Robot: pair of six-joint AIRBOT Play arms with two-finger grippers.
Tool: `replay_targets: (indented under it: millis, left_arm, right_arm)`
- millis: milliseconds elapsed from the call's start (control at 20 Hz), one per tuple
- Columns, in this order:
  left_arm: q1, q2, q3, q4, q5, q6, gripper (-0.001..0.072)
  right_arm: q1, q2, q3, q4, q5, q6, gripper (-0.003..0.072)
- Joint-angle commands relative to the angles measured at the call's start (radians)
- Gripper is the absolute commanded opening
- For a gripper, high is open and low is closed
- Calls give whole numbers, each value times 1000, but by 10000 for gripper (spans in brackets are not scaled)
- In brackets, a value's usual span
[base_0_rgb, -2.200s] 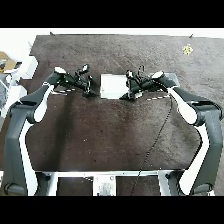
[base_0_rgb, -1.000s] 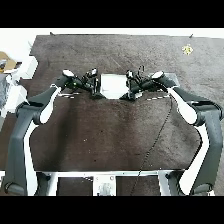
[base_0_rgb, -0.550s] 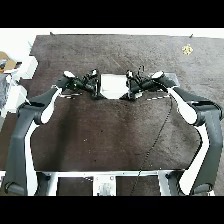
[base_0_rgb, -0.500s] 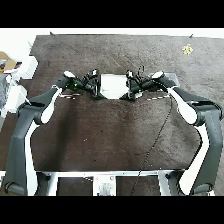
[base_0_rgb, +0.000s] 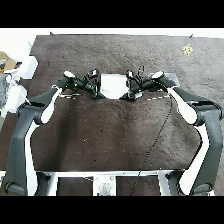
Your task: Fold the box and place the chain.
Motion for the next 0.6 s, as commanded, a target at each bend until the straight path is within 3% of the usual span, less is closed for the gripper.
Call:
replay_targets:
  millis: [0,550]
  left_arm:
    - [0,0,0,4,-3,-1,404]
    - [0,0,1,-1,-1,-9,404]
  right_arm:
    - [1,0,0,0,0,0,385]
    - [1,0,0,0,0,0,385]
